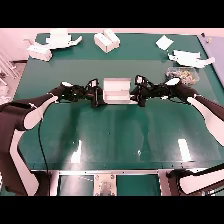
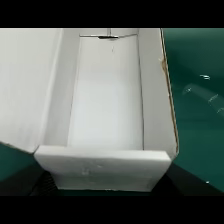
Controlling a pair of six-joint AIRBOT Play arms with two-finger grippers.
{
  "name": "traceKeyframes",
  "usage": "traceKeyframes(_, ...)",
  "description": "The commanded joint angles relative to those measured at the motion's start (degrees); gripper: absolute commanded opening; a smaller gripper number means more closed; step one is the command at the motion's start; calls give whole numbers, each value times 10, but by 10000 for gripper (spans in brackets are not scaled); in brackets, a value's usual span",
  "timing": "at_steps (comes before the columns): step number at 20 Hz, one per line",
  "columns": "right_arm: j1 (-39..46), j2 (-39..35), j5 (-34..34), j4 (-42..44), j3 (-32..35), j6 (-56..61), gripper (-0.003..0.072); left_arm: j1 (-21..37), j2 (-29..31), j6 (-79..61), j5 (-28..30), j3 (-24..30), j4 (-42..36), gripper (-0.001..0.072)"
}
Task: Fold the box and place the chain.
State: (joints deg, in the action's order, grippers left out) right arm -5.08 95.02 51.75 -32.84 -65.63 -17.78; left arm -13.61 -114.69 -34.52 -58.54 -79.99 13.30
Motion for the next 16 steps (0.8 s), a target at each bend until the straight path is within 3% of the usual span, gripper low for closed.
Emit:
traceKeyframes(1, -2, 2, -2, 53, 0, -23, 267, 0, 0, 0, 0, 0, 0, 468)
traceKeyframes(9, -20, 16, -1, 63, 0, -39, 285, 0, 0, 0, 0, 0, 0, 468)
traceKeyframes(11, -22, 22, -1, 63, 0, -39, 375, 0, 0, 0, 0, 0, 0, 468)
traceKeyframes(12, -22, 23, -1, 63, 0, -39, 381, 0, 0, 0, 0, 0, 0, 468)
traceKeyframes(14, -21, 24, -1, 63, 0, -39, 565, 0, 0, 0, 0, 0, 0, 468)
traceKeyframes(16, -21, 24, -1, 62, 0, -43, 574, 0, 0, 0, 0, 0, 0, 469)
